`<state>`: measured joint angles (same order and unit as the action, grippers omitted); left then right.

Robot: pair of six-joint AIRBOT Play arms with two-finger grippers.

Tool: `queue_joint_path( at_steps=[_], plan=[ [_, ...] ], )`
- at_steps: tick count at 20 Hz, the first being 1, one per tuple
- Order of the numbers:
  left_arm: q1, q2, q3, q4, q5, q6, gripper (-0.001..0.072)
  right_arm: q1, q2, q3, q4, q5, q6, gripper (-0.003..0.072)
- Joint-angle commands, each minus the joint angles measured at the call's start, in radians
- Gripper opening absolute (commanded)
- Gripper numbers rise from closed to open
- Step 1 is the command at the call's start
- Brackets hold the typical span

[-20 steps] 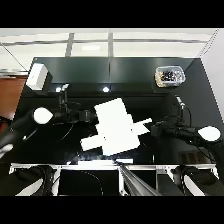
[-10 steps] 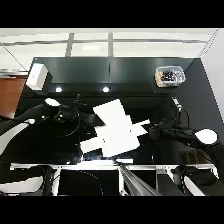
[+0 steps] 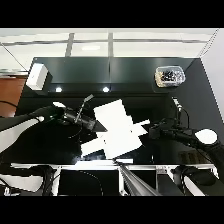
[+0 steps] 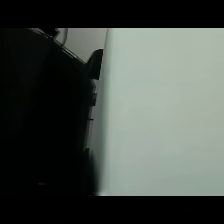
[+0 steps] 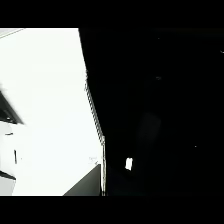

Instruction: Fold the box and place the chain.

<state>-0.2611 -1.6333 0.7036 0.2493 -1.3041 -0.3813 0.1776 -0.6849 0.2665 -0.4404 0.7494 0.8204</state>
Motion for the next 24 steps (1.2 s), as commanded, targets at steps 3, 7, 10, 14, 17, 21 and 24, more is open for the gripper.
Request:
queue_joint_path(
  at_steps=[3,7,10,14,17,21,24],
  plan=[
    [0.012,-0.035,0.079,0.058,-0.082,0.042,0.0025,-0.014,0.002,0.031,-0.121,0.018,0.071,0.0599],
    [-0.010,-0.023,0.185,0.265,-0.103,0.090,0.0019,-0.126,0.002,0.262,-0.436,0.171,0.080,0.0599],
    [-0.073,0.067,0.193,0.332,0.056,0.098,0.0017,-0.140,0.002,0.376,-0.547,0.262,0.001,0.0598],
    [-0.139,0.230,0.043,0.211,0.332,0.285,0.0017,-0.099,-0.008,0.355,-0.597,0.311,-0.051,0.0598],
    [-0.160,0.325,-0.107,0.002,0.443,0.690,0.0021,-0.034,-0.011,0.307,-0.597,0.231,-0.059,0.0598],
    [-0.198,0.327,-0.114,0.062,0.439,0.770,0.0022,0.101,-0.029,0.229,-0.597,0.132,-0.134,0.0598],
    [-0.243,0.327,-0.109,0.109,0.501,0.723,0.0022,0.194,-0.031,0.172,-0.615,0.104,-0.167,0.0598]
  ],
)
